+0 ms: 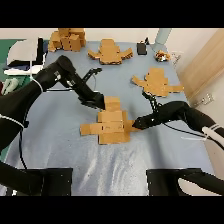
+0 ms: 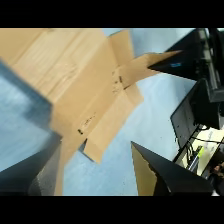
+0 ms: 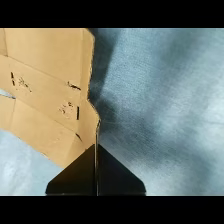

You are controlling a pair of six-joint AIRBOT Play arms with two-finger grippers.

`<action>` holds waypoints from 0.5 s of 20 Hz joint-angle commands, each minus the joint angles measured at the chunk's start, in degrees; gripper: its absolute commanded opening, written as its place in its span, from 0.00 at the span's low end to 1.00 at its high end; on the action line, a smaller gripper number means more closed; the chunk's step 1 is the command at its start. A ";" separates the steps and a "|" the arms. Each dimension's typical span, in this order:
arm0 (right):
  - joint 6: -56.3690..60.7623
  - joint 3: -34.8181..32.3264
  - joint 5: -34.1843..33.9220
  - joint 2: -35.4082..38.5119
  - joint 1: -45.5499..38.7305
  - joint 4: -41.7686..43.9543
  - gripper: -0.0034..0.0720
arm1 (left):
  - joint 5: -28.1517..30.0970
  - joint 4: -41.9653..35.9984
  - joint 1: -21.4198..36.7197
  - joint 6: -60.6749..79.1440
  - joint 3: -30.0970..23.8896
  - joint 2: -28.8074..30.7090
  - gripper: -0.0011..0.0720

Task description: Fold the box.

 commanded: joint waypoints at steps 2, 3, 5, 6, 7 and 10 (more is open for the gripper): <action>-2.49 -4.90 4.92 4.66 1.55 0.63 0.05 | 3.96 -2.93 4.55 2.91 -3.61 -1.92 0.91; -2.47 -5.14 5.14 5.11 1.86 0.59 0.05 | 4.13 -5.86 4.15 4.79 -3.56 -3.43 0.91; -2.47 -5.18 5.18 5.40 2.99 0.63 0.05 | 6.38 -10.88 3.32 6.95 -2.99 -6.82 0.91; -2.47 -5.18 5.31 5.40 3.65 0.66 0.05 | 7.65 -12.09 3.08 7.17 -2.25 -8.52 0.91; -2.49 -5.18 5.40 5.40 4.42 0.66 0.05 | 7.98 -12.46 3.06 7.28 -1.09 -10.03 0.91; -2.89 -5.18 6.12 5.40 6.43 0.63 0.05 | 7.08 -14.84 2.89 7.21 2.38 -13.75 0.91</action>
